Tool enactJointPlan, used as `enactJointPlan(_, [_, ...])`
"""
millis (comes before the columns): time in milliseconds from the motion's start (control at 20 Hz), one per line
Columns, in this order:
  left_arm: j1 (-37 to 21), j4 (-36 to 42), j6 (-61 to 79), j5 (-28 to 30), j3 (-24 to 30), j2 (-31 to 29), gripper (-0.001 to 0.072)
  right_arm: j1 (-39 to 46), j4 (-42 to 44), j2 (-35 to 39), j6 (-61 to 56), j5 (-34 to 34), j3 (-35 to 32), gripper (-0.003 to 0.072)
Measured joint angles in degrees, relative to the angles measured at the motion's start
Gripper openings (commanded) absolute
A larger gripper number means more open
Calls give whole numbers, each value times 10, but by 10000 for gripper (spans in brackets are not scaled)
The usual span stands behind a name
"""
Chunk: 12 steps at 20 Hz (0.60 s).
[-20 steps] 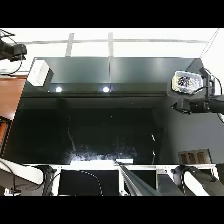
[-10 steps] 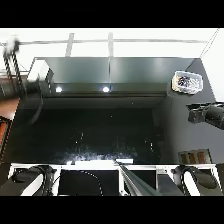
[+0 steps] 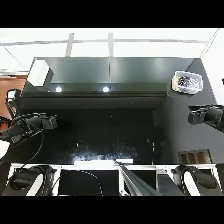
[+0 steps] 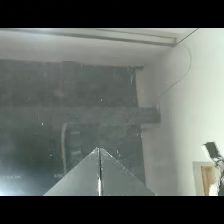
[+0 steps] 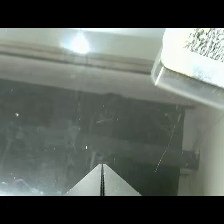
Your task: Fold the box and place the chain.
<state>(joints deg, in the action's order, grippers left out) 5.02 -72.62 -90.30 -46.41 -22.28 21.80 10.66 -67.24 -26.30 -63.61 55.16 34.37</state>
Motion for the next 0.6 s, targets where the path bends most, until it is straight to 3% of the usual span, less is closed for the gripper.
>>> enactJointPlan(600, [-4, -2, -2, -5, 9, -9, 32, 0, -3, -1, 0, 11, -1, 18])
